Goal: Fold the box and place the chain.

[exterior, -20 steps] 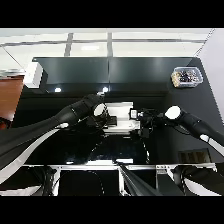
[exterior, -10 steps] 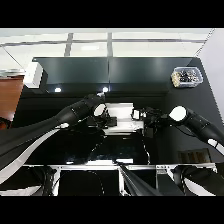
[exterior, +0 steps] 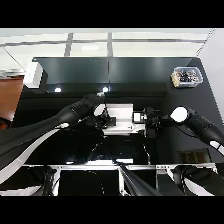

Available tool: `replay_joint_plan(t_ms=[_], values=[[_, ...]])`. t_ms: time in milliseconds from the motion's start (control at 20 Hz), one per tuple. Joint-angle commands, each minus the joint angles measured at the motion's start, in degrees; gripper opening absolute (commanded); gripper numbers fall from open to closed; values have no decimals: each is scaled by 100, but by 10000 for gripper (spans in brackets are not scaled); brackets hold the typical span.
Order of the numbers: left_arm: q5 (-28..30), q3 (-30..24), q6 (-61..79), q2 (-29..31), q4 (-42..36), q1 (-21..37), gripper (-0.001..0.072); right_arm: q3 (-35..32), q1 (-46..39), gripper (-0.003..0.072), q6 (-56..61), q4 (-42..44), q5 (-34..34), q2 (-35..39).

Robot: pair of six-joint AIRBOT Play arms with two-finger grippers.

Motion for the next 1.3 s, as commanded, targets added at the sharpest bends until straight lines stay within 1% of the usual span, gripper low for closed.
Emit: replay_joint_plan(t_ms=[0, 150, 250, 600, 900, 950, 1000, 1050, 1100, 1150, 1200, 1250], values=[[-264, 114, -83, 2, 201, -4, 21, -2, 13, 633, -35, 179, -24, 4], [-278, 155, -118, -2, 258, -7, 22, -2, 13, 633, -57, 306, -79, -13], [-293, 153, -118, -11, 262, -7, 22, -2, 13, 633, -92, 595, -81, -70], [-315, 155, -94, -4, 262, -7, 23, -2, 13, 633, -903, 1082, -79, -293], [-426, 160, -96, -2, 256, -24, 23, -2, 13, 633, -1032, 1078, -98, -299], [-426, 160, -94, -2, 258, -26, 23, -2, 13, 620, -1060, 1080, -96, -299], [-426, 160, -94, -2, 258, -24, 23, -2, 13, 508, -1088, 1080, -96, -304], [-413, 160, -94, -2, 260, -24, 23, -2, 13, 431, -1088, 1082, -96, -317], [-409, 160, -94, -2, 260, -26, 24, -2, 15, 423, -1088, 1113, -94, -337], [-411, 160, -90, -2, 260, -33, 24, -2, 13, 239, -1086, 1156, -96, -343], [-409, 160, -92, -2, 258, -31, 24, -2, 13, 202, -1086, 1198, -98, -348], [-413, 160, -90, -2, 258, -33, 24, -2, 13, 202, -1086, 1272, -101, -358]])
